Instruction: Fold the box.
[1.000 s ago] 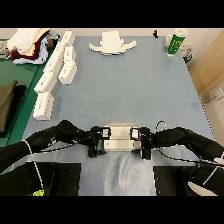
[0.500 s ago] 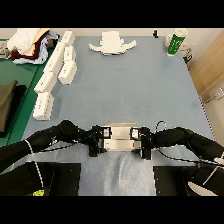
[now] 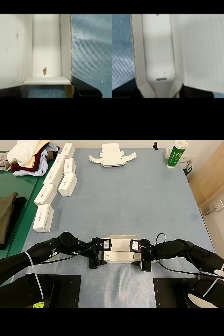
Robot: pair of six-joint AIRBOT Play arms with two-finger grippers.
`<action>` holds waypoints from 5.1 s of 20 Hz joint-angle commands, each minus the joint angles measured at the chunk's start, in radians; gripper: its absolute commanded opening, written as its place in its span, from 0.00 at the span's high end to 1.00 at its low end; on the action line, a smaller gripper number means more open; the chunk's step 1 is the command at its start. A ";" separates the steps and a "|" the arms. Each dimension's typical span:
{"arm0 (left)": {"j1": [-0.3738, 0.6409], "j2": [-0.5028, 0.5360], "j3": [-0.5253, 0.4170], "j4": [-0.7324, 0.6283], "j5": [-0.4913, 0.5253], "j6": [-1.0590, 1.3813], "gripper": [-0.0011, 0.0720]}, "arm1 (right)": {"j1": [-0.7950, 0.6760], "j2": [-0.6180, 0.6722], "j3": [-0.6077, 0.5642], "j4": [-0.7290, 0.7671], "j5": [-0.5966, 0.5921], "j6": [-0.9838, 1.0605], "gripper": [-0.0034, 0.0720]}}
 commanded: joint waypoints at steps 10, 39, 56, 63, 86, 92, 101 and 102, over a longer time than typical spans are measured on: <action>0.000 0.000 0.000 0.001 -0.001 0.000 0.33 | 0.000 0.001 -0.001 0.000 0.000 0.000 0.27; 0.000 0.000 0.000 0.001 -0.001 0.000 0.33 | 0.000 0.352 0.209 -0.113 -0.344 1.457 0.95; 0.000 0.000 0.000 0.001 -0.001 0.000 0.33 | 0.001 -0.256 0.321 -0.058 -0.008 1.327 0.95; 0.000 0.000 0.000 0.001 -0.001 0.000 0.33 | 0.000 -0.197 0.378 -0.067 -0.090 1.227 0.95; 0.000 0.000 0.000 0.001 -0.001 0.000 0.33 | 0.000 0.201 0.037 -0.282 -0.125 0.294 0.17; 0.000 0.000 0.000 0.001 -0.001 0.000 0.33 | 0.000 0.155 0.037 -0.165 -0.085 0.095 0.29; 0.000 0.000 0.000 0.001 -0.001 0.000 0.33 | 0.000 0.150 0.037 -0.091 -0.098 0.097 0.76; 0.000 0.000 0.000 0.001 -0.001 0.000 0.33 | 0.000 0.143 0.037 -0.080 -0.092 0.097 0.76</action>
